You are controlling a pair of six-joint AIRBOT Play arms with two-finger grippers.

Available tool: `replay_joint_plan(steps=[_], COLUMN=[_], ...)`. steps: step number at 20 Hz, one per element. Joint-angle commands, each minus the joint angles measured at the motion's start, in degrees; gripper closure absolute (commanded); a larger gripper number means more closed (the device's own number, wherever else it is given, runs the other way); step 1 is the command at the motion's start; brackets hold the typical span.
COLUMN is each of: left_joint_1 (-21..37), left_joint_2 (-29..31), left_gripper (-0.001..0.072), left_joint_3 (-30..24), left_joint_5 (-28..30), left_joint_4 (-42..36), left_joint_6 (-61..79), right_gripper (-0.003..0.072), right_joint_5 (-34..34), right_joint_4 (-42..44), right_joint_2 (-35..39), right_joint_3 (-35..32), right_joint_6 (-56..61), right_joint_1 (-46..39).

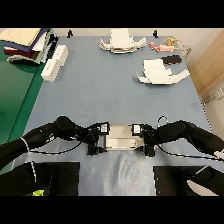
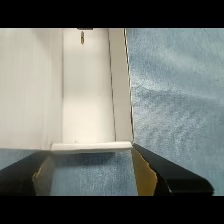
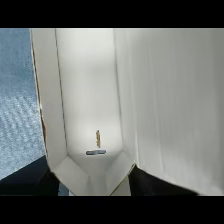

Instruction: Fold the box.

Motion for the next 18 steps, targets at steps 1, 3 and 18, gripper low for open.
replay_joint_plan(steps=[1, 3, 18], left_joint_1=[-2.0, -2.0, -3.0], left_joint_2=[-1.9, -2.7, -3.0], left_gripper=[0.0013, 0.0012, 0.0223], left_joint_3=[0.1, 0.2, 0.2], left_joint_5=[3.5, 4.4, 5.6], left_joint_4=[-0.8, -1.6, -2.2], left_joint_6=[1.5, 1.5, 1.4], right_gripper=[0.0172, 0.0172, 0.0173], right_joint_5=[0.0, 0.0, 0.0], right_joint_4=[0.0, 0.0, 0.0], right_joint_2=[0.0, 0.0, 0.0], right_joint_3=[0.0, 0.0, 0.0], right_joint_6=[0.0, 0.0, 0.0], right_joint_1=[0.1, 0.1, 0.1])
